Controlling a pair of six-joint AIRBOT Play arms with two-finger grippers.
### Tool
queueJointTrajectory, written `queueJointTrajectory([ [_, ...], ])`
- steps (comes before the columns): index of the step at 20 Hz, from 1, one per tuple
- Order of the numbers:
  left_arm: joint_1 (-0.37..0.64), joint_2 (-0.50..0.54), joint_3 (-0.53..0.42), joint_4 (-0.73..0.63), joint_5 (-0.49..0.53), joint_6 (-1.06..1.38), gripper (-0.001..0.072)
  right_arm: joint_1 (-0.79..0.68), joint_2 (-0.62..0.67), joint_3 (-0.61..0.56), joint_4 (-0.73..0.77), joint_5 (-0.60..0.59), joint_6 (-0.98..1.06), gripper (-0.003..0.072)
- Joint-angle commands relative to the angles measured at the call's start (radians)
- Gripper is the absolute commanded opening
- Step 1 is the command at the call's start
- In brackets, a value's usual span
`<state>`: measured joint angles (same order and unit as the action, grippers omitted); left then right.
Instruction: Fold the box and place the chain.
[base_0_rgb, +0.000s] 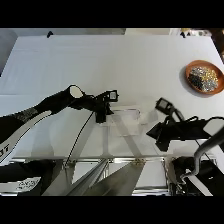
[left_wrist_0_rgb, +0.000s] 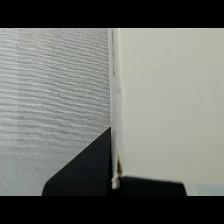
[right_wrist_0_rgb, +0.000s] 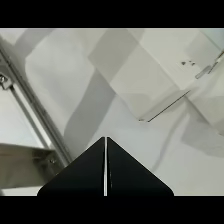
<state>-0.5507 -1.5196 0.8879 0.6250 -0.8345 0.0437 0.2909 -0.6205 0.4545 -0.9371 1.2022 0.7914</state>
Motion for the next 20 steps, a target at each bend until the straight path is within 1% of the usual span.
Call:
queueJointTrajectory([
  [1,0.000,0.000,-0.001,0.000,0.000,0.000,0.0010,0.154,-0.063,-0.002,-0.062,0.010,-0.016,0.0018],
  [3,0.000,0.000,-0.001,0.000,0.000,0.000,0.0010,0.236,-0.068,-0.002,-0.143,0.006,-0.016,0.0021],
  [4,0.000,0.000,-0.001,0.000,0.000,0.000,0.0010,0.278,-0.068,-0.002,-0.210,-0.006,-0.016,0.0065],
  [5,0.000,0.000,-0.001,0.000,0.000,0.000,0.0010,0.311,-0.068,-0.002,-0.271,-0.018,-0.014,0.0067],
  [6,0.000,0.000,-0.001,0.000,0.000,0.000,0.0010,0.332,-0.068,-0.002,-0.313,-0.023,-0.014,0.0126],
  [7,0.000,0.000,-0.001,0.000,0.000,0.000,0.0010,0.332,-0.068,-0.002,-0.332,-0.038,-0.014,0.0205],
  [8,0.000,0.000,-0.001,0.000,0.000,0.000,0.0010,0.328,-0.067,-0.002,-0.352,-0.069,-0.014,0.0305],
  [9,0.000,0.000,-0.001,0.000,0.000,0.000,0.0010,0.328,-0.067,-0.007,-0.376,-0.117,-0.014,0.0405],
  [10,0.000,0.000,-0.001,0.000,0.001,0.000,0.0010,0.329,-0.066,-0.021,-0.388,-0.185,-0.015,0.0480],
  [11,0.000,0.000,-0.001,0.000,0.000,0.000,0.0010,0.333,-0.060,-0.041,-0.403,-0.261,-0.015,0.0507],
  [12,0.000,0.000,-0.001,0.000,0.000,0.000,0.0010,0.332,-0.048,-0.070,-0.417,-0.334,-0.014,0.0507],
  [14,0.000,0.000,-0.001,0.000,0.000,0.000,0.0010,0.333,-0.010,-0.139,-0.445,-0.420,-0.016,0.0519],
  [16,0.000,0.000,-0.001,0.000,0.000,0.000,0.0010,0.358,0.044,-0.198,-0.483,-0.462,-0.058,0.0695],
  [18,0.000,0.000,-0.001,0.000,0.000,0.000,0.0010,0.386,0.079,-0.235,-0.471,-0.528,-0.149,0.0696],
  [20,0.000,0.000,-0.001,0.000,0.000,0.000,0.0010,0.420,0.075,-0.251,-0.439,-0.592,-0.146,0.0697],
])
